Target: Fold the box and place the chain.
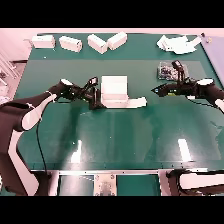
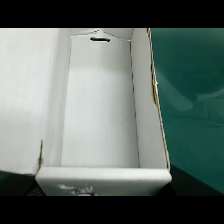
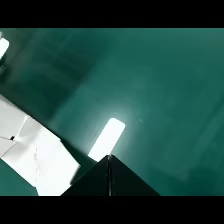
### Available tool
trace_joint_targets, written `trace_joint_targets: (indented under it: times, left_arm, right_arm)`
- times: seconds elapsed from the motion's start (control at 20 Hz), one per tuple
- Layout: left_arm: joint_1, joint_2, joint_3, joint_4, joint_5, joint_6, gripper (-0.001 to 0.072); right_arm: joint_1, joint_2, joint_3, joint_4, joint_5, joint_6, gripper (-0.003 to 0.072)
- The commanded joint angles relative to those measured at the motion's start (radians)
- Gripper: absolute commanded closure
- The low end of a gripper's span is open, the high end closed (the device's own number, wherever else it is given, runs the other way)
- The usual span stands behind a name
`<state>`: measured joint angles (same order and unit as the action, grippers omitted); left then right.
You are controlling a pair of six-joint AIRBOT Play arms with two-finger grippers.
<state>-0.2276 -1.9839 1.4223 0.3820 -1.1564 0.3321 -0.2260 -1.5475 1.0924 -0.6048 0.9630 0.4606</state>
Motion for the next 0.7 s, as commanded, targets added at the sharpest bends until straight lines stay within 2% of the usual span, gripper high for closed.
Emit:
trace_joint_targets:
  times: [0.0,0.15,0.65]
  left_arm:
    - [0.000,0.000,0.001,0.000,0.000,0.000,0.0241]
    - [0.000,0.000,0.001,0.000,0.000,0.000,0.0241]
    - [0.000,0.000,0.001,0.000,0.000,0.000,0.0241]
  right_arm:
    - [-0.029,-0.001,-0.011,-0.070,0.033,0.221,0.0674]
    - [-0.014,-0.028,-0.013,-0.068,0.090,0.243,0.0674]
    - [0.127,-0.140,-0.013,-0.069,0.121,0.299,0.0674]
